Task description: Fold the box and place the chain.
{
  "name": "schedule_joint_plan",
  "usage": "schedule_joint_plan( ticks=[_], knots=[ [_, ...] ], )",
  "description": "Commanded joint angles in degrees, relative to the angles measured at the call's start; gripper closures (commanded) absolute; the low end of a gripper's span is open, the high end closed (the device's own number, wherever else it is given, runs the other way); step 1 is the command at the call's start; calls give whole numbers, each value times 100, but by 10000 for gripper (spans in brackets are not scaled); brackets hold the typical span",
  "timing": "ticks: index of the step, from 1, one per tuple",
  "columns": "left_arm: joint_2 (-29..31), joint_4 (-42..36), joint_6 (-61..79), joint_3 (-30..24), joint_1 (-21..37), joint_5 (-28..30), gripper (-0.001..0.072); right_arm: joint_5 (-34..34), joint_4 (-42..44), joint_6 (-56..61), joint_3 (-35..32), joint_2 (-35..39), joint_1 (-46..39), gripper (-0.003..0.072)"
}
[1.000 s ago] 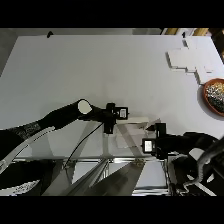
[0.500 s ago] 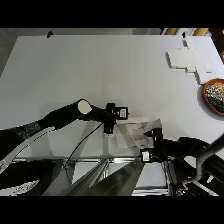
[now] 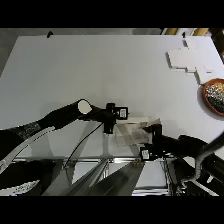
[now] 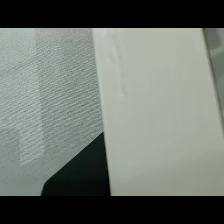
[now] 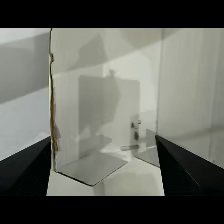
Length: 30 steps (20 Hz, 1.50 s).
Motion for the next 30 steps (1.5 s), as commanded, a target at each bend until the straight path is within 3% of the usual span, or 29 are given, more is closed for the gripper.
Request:
schedule_joint_plan(
  ticks=[1, 14, 23, 30],
  knots=[
    [0, 0, 0, -2, -4, 2, 701, -26, 173, 2, 190, -2, -229, -4],
    [0, 2, 0, -2, -4, 2, 701, 643, 2299, -1567, 374, -39, -2304, -4],
    [0, 2, 2, -2, -4, 2, 701, 870, 3954, -3869, 474, -1202, -3169, -5],
    [0, 0, 0, -2, -4, 2, 701, 1486, 4225, -4612, 763, -2179, -3727, -5]
  ],
)
